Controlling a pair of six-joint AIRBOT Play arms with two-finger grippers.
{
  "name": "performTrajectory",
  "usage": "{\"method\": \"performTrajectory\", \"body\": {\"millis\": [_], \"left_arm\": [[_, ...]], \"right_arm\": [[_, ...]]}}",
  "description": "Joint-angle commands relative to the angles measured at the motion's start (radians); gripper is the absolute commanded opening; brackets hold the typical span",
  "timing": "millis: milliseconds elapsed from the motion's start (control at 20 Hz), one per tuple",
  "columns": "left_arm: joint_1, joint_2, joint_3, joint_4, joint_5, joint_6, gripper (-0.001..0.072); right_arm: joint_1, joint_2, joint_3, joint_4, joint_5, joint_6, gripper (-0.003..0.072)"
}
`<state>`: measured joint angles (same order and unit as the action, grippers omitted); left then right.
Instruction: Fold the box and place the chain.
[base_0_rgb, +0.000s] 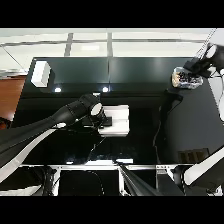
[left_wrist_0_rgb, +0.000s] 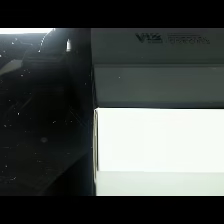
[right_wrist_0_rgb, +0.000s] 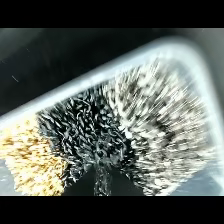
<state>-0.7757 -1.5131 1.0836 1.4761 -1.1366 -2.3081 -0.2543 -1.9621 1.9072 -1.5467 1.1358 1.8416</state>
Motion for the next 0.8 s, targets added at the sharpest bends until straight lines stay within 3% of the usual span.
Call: {"method": "performTrajectory", "body": {"millis": [0,200,400,500,550,750], "left_arm": [[0.001,0.001,0.000,0.000,0.000,0.000,0.0029],[0.001,0.001,0.000,0.000,0.002,0.000,0.0029],[0.001,0.001,0.000,0.000,0.002,0.000,0.0029],[0.001,0.001,0.000,0.000,0.002,0.000,0.0028],[0.001,0.001,0.000,0.000,0.002,0.000,0.0029],[0.001,0.001,0.000,0.000,0.002,0.000,0.0029]], "right_arm": [[-0.011,0.071,0.113,0.002,0.062,-0.130,0.0014],[-0.011,0.237,0.142,0.012,0.084,-0.241,0.0012],[-0.032,0.240,0.074,0.052,0.117,-0.237,0.0034],[-0.031,0.204,0.011,0.055,0.121,-0.222,0.0502],[-0.029,0.171,0.003,0.055,0.130,-0.222,0.0539],[-0.026,0.037,0.003,0.077,0.116,-0.195,0.0538]]}}
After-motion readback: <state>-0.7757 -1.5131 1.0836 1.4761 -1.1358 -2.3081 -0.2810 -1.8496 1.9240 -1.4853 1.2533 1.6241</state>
